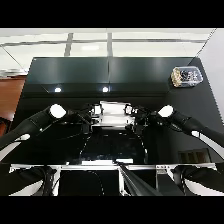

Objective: Fold the box and place the chain.

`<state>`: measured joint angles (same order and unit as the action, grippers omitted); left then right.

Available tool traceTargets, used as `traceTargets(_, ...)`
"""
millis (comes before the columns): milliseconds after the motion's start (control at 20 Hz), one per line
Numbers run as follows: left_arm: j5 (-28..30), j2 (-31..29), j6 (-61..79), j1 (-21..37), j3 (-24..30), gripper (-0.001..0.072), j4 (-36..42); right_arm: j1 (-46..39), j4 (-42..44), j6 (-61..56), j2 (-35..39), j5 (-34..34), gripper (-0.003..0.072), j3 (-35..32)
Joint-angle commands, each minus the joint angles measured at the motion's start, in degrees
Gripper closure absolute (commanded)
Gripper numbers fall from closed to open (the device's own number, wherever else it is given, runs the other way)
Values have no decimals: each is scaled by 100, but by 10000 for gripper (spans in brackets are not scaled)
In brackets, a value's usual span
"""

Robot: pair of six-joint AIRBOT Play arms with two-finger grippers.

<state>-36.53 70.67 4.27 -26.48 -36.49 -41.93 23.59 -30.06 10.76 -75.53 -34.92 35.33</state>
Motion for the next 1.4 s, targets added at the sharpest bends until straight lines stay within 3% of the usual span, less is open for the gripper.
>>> traceTargets(0,-42,103,11,-33,-2,512,662,0,0,-4,-4,0,247,-4)
traceTargets(300,-118,476,601,-33,-4,511,1845,11,-4,-4,-4,0,247,-4)
traceTargets(600,-116,485,601,-20,-4,512,1652,11,-4,-4,-4,0,247,-4)
traceTargets(700,-116,485,579,-22,-4,575,1633,11,-4,-4,-4,0,247,-4)
traceTargets(750,-116,485,575,-22,-4,545,1633,11,-4,-4,-4,2,247,-4)
traceTargets(800,-109,485,575,-22,-4,378,1635,11,-4,-4,-4,0,246,-4)
traceTargets(850,-116,483,575,-22,-4,352,1620,11,-4,-2,-4,0,247,-4)
traceTargets(900,-118,481,575,-22,-11,491,1530,11,-4,-4,-4,2,247,-4)
traceTargets(950,-118,479,566,-26,-22,525,1388,11,-4,-4,-4,0,247,-4)
traceTargets(1000,-114,479,544,-33,-33,378,1344,11,-4,-2,-4,0,247,-4)
traceTargets(1050,-118,476,476,-31,-52,298,1342,11,-4,-4,-4,2,247,-4)
traceTargets(1150,-166,411,214,-4,-164,682,968,11,-4,-4,-4,0,247,-4)
traceTargets(1350,-704,-85,-1178,310,-433,682,-282,11,-4,-4,-4,2,247,-4)
